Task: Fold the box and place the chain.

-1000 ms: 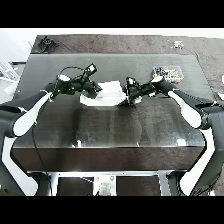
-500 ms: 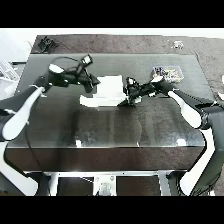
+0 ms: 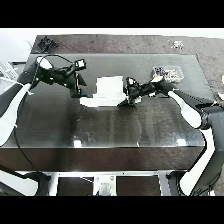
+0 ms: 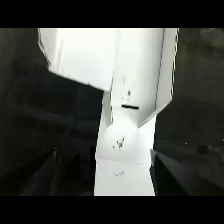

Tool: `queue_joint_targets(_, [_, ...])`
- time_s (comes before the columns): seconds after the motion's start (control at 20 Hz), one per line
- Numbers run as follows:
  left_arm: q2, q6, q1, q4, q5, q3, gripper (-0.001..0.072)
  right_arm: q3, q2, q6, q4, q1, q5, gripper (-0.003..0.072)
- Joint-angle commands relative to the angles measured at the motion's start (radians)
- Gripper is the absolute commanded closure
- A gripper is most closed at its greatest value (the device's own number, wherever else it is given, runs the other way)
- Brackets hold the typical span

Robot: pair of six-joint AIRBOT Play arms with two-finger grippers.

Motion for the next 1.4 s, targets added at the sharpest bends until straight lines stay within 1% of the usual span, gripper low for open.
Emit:
queue_joint_targets(0.0, [-0.023,0.032,-0.034,0.044,-0.016,-0.004,0.0026,0.0,-0.001,0.0,0.0,0.001,0.0,0.0107])
queue_joint_targets(0.15, [-0.072,0.033,-0.061,0.04,0.034,-0.003,0.0025,0.0,-0.001,0.0,0.0,0.001,0.0,0.0107])
queue_joint_targets(0.25, [-0.096,0.032,-0.068,0.04,0.032,-0.004,0.0025,0.0,-0.001,0.0,0.0,0.001,0.0,0.0107])
queue_joint_targets(0.45, [-0.104,0.033,-0.068,0.009,0.057,-0.004,0.0025,0.0,-0.001,0.0,0.001,0.001,0.0,0.0107])
queue_joint_targets(0.55, [-0.104,0.033,-0.068,-0.011,0.053,-0.004,0.0026,0.0,-0.001,0.0,0.001,0.001,0.0,0.0107])
queue_joint_targets(0.8, [-0.115,0.02,-0.069,-0.011,0.027,-0.004,0.0027,0.0,-0.001,0.0,0.001,0.001,0.0,0.0107])
queue_joint_targets(0.9, [-0.116,0.023,-0.069,-0.014,0.026,-0.004,0.0154,0.0,-0.001,0.0,0.0,0.001,0.0,0.0107])
queue_joint_targets(0.95, [-0.116,0.024,-0.069,-0.021,0.026,-0.004,0.0169,0.0,-0.001,0.0,0.001,0.001,0.0,0.0107])
queue_joint_targets(1.2, [-0.12,0.026,-0.069,-0.061,0.031,-0.004,0.017,0.0,-0.001,0.0,0.0,0.001,0.0,0.0107])
queue_joint_targets(1.25, [-0.121,0.025,-0.069,-0.062,0.031,-0.004,0.0195,0.0,-0.001,0.0,0.0,0.001,0.0,0.0107])
queue_joint_targets(1.3, [-0.121,0.025,-0.069,-0.062,0.031,-0.004,0.0337,0.0,-0.001,0.0,0.001,0.001,0.0,0.0107])
queue_joint_targets(1.35, [-0.121,0.025,-0.069,-0.062,0.031,-0.004,0.0356,0.0,-0.001,0.0,0.001,0.001,0.0,0.0107])
